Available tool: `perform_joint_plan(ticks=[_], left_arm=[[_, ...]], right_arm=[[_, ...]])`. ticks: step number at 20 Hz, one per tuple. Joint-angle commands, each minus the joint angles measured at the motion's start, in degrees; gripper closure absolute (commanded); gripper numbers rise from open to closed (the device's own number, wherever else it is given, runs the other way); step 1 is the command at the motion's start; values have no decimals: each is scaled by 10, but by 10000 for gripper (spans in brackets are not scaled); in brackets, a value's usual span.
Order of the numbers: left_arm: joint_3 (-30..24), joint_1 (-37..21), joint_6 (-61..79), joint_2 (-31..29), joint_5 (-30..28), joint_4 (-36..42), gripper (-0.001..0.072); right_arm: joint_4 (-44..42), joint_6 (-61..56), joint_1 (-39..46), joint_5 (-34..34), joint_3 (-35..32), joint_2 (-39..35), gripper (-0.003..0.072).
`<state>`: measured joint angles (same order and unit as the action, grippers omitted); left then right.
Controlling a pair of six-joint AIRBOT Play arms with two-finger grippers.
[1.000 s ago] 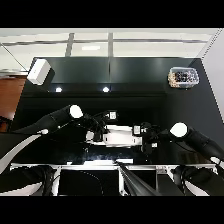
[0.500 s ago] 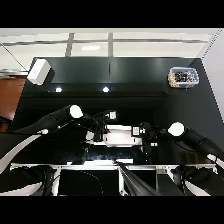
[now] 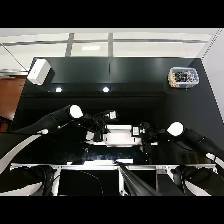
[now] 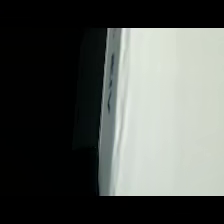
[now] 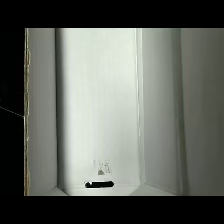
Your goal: Fold the box and place the chain.
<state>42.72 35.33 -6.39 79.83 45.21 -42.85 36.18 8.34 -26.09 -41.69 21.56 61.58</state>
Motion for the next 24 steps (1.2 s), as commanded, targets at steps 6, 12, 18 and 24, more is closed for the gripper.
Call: perform_joint_plan(ticks=[6, 12, 18, 24], left_arm=[[0, 0, 0, 0, 0, 0, 678], [0, 0, 0, 0, 0, 0, 678], [0, 0, -1, 0, 0, 0, 674], [0, -1, -32, -14, 4, -14, 171]], right_arm=[[3, -8, 0, 6, 0, 4, -16], [5, -8, 0, 6, 0, 4, -16], [3, -8, 0, 1, 0, 4, 155], [3, -8, 0, 2, 0, 4, 156]])
